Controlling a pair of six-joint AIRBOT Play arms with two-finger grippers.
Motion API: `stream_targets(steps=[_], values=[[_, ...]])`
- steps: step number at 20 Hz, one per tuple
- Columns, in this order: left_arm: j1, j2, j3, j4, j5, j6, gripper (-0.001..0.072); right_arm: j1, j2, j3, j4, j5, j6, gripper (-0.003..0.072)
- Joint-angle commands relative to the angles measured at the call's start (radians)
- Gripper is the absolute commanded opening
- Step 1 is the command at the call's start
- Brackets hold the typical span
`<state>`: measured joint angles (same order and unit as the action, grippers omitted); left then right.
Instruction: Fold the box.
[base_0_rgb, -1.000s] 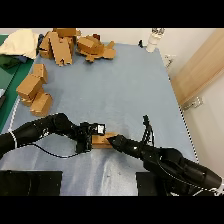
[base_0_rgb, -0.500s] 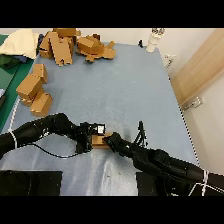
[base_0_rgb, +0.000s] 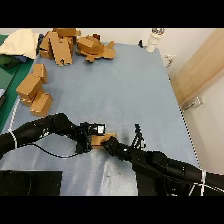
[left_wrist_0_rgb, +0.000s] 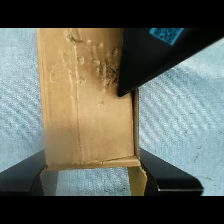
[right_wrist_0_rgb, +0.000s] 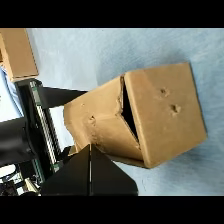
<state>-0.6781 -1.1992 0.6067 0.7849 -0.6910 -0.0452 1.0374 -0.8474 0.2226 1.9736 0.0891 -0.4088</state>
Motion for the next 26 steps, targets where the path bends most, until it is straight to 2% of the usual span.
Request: stream_targets(steps=[1, 6, 13, 18, 23, 26], values=[[0.0, 0.0, 0.001, 0.0, 0.0, 0.0, 0.0302, 0.005, -0.001, 0.0, -0.003, -0.018, 0.0, 0.0003], [0.0, 0.0, 0.001, 0.0, 0.001, 0.0, 0.0302, 0.002, 0.068, 0.009, -0.071, 0.041, -0.003, 0.0003], [0.0, 0.0, 0.001, -0.008, 0.002, 0.0, 0.0302, -0.127, 0.185, 0.009, -0.183, -0.127, -0.004, 0.0003], [0.0, 0.01, 0.003, -0.001, 0.002, -0.101, 0.0302, -0.201, 0.209, 0.009, -0.232, -0.132, -0.004, 0.0003], [0.019, 0.108, 0.012, 0.017, 0.014, -0.223, 0.0302, -0.292, 0.251, 0.009, -0.276, -0.132, -0.004, 0.0004], [0.085, 0.171, 0.02, 0.112, 0.071, -0.344, 0.0302, -0.347, 0.283, 0.009, -0.306, -0.133, -0.004, 0.0004]])
